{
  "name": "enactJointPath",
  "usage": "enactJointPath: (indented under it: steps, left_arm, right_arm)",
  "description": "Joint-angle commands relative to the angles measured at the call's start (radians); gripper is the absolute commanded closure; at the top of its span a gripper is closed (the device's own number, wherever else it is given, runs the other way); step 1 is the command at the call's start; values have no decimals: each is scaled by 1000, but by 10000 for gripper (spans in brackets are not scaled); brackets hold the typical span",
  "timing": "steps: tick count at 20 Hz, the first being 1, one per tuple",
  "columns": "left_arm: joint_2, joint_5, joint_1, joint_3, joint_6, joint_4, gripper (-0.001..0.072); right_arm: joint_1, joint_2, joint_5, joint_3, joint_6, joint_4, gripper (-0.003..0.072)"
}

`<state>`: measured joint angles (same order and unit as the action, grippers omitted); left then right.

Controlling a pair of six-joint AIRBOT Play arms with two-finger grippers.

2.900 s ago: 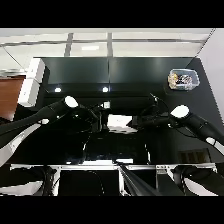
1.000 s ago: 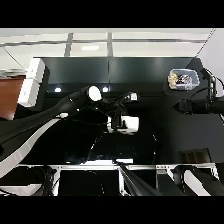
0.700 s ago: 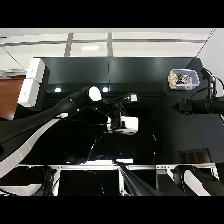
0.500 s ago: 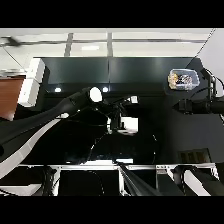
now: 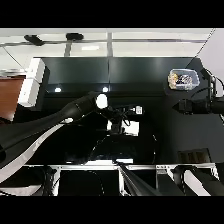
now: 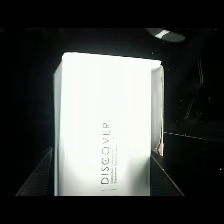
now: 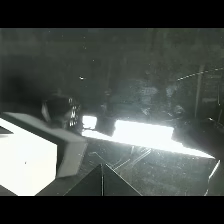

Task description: Fold the box and place the chain.

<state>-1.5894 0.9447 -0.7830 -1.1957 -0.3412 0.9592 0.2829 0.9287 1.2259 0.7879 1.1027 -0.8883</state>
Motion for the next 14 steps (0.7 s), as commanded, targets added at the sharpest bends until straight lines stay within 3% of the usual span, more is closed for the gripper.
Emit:
enactJointPath:
  steps: [1, 6, 9, 12, 14]
  left_arm:
    - [3, -6, 2, -26, -8, 10, 10]
    - [3, 124, 23, -117, -65, 40, 10]
    - [4, 193, 26, -125, -88, 79, 1]
    - [4, 189, 23, -125, -112, 104, -1]
    - [8, 190, 31, -125, -231, 200, -1]
  right_arm:
    - [1, 0, 2, 0, 0, 0, 678]
    - [1, 0, 3, 0, 0, 0, 678]
    - [1, 0, 3, 0, 0, 0, 679]
    - [1, 0, 3, 0, 0, 0, 678]
    - [1, 0, 4, 0, 0, -1, 678]
